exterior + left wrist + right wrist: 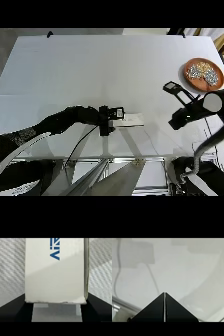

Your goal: Fold the box and place the chain.

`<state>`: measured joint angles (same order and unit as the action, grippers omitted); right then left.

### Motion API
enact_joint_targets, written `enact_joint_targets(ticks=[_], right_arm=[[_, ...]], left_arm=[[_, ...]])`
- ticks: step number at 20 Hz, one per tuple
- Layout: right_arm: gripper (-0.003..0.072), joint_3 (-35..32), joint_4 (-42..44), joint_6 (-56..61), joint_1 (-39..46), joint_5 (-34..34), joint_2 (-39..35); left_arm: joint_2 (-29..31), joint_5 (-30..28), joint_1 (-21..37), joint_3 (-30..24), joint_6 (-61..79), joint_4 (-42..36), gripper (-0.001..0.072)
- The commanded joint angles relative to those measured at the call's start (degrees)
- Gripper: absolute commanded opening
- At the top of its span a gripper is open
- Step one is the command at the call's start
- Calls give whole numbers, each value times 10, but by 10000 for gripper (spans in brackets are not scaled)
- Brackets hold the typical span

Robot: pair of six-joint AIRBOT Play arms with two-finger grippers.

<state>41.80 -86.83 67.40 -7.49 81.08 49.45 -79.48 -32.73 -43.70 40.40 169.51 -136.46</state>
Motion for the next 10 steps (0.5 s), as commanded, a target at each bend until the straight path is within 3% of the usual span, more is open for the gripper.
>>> enact_joint_targets(ticks=[1, 4, 10], right_arm=[[9, 5, 0, 31, 112, 89, 9], [9, 5, 49, 31, 154, 70, 9], [10, 5, 98, 31, 155, 13, 10]], left_arm=[[0, 0, 0, 0, 0, 0, 211], [0, 0, 0, 0, 0, 0, 211], [0, -1, 0, 0, 0, 0, 211]])
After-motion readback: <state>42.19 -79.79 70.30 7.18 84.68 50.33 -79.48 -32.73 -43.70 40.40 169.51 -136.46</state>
